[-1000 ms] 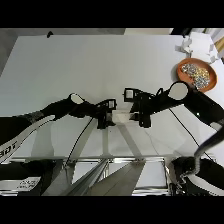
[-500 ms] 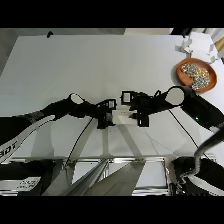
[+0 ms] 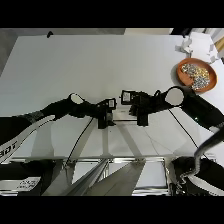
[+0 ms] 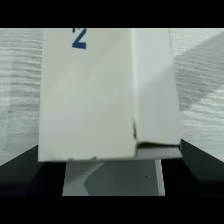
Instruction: Fold the box and place the chain.
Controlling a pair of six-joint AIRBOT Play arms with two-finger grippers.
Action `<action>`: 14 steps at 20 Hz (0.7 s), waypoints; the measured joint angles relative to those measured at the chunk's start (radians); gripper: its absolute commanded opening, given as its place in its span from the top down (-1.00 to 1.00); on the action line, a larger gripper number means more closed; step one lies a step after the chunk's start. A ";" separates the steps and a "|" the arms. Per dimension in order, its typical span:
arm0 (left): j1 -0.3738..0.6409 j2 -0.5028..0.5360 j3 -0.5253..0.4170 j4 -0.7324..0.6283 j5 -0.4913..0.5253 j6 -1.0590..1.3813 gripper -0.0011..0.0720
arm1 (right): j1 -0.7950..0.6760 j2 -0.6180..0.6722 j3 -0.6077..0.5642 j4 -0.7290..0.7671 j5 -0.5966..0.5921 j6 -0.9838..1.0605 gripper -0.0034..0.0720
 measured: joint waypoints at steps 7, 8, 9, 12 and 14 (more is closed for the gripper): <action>0.000 0.000 0.000 0.001 -0.001 0.001 0.40 | 0.000 -0.002 -0.010 -0.002 -0.027 0.001 0.74; 0.000 0.000 0.000 0.001 -0.001 0.001 0.40 | 0.000 -0.005 -0.013 -0.002 -0.029 0.001 0.78; 0.000 0.000 0.000 0.001 -0.001 0.001 0.40 | 0.000 -0.010 -0.016 0.001 -0.031 0.001 0.78; 0.000 0.000 0.000 0.002 0.000 0.003 0.40 | 0.000 -0.028 -0.024 0.015 -0.032 0.001 0.78; 0.000 0.000 0.000 0.003 0.000 0.003 0.40 | 0.000 -0.037 -0.028 0.024 -0.032 0.000 0.78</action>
